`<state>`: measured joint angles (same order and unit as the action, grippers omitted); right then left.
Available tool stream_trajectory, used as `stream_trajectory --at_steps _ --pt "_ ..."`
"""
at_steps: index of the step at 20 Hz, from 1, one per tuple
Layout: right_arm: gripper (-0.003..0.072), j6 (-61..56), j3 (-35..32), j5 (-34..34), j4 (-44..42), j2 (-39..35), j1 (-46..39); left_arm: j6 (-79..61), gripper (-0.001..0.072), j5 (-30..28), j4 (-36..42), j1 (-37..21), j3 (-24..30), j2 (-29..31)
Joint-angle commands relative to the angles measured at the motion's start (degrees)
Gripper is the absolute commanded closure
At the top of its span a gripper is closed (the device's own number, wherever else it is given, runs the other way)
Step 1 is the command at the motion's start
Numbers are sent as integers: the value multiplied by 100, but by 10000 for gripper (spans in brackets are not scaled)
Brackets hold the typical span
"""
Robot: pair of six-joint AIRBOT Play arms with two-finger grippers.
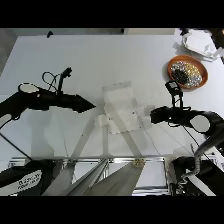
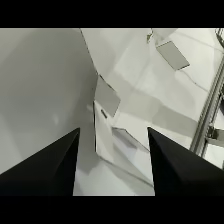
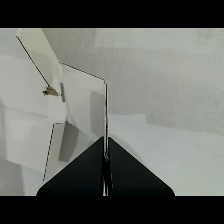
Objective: Fold the box and place the chain.
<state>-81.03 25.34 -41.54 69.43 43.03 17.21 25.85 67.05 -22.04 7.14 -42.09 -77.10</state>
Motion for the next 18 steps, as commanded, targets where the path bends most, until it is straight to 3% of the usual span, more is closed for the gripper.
stream_trajectory --at_steps 1,4,6,12,16,18 --pt "676 2 -4 -4 -125 4 4 -619 215 236 313 278 -721 -966" --pt "676 4 -4 0 -127 4 4 -219 202 511 -245 476 -1735 -1714" --pt "676 4 -4 0 -127 4 4 -190 200 562 -411 542 -2015 -1980" --pt "675 4 -4 0 -111 4 4 -378 196 190 -313 909 -2031 -2074" --pt "674 2 -4 -2 -114 4 4 -332 179 -435 -743 1193 -2028 -2074" --pt "674 0 -4 -2 -116 4 4 -332 221 -398 -1108 1169 -2028 -2074"
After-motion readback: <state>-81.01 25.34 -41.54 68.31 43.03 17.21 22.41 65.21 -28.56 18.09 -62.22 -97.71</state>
